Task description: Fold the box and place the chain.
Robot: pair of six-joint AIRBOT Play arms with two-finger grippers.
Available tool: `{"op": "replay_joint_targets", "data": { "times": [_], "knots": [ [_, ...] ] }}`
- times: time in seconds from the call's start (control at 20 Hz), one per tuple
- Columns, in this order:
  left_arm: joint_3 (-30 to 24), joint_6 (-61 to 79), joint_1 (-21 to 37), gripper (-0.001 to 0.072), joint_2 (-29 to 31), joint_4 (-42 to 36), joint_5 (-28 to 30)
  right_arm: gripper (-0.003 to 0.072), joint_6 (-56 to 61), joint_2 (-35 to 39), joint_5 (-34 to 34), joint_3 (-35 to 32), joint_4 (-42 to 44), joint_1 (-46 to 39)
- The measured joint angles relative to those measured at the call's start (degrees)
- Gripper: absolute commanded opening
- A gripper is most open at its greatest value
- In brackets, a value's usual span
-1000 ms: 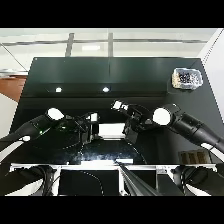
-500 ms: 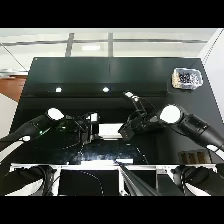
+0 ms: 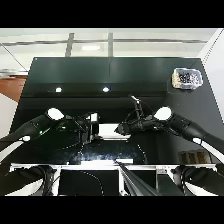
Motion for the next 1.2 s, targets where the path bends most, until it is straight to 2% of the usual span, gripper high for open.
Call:
{"op": "replay_joint_targets", "data": {
  "times": [0.4,0.45,0.5,0.7,0.9,1.05,1.2],
  "knots": [
    [0.0,-0.1,0.0,0.0508,0.0,-0.1,0.0,0.0030,-0.1,0.2,2.0,1.6,-2.1,-2.4],
    [0.0,-0.1,0.1,0.0530,0.1,0.0,0.0,0.0030,-0.3,1.4,3.5,2.4,-2.3,-3.6],
    [0.0,-0.1,0.3,0.0717,0.2,0.1,-0.1,0.0031,-0.2,2.7,5.1,3.2,-2.5,-5.0],
    [0.0,-1.3,1.6,0.0720,3.2,1.2,-0.4,0.0030,1.8,9.4,10.8,4.7,-5.2,-14.1],
    [0.1,-8.0,3.4,0.0713,9.2,6.6,-1.1,0.0030,2.6,15.2,15.8,5.2,-6.4,-22.5],
    [2.0,-16.5,3.6,0.0713,13.0,8.9,-4.8,0.0030,2.8,17.0,17.6,5.2,-6.9,-25.4],
    [4.8,-22.9,1.6,0.0713,13.8,9.9,-6.4,0.0030,2.9,17.7,17.9,5.2,-6.9,-26.5]
  ]
}}
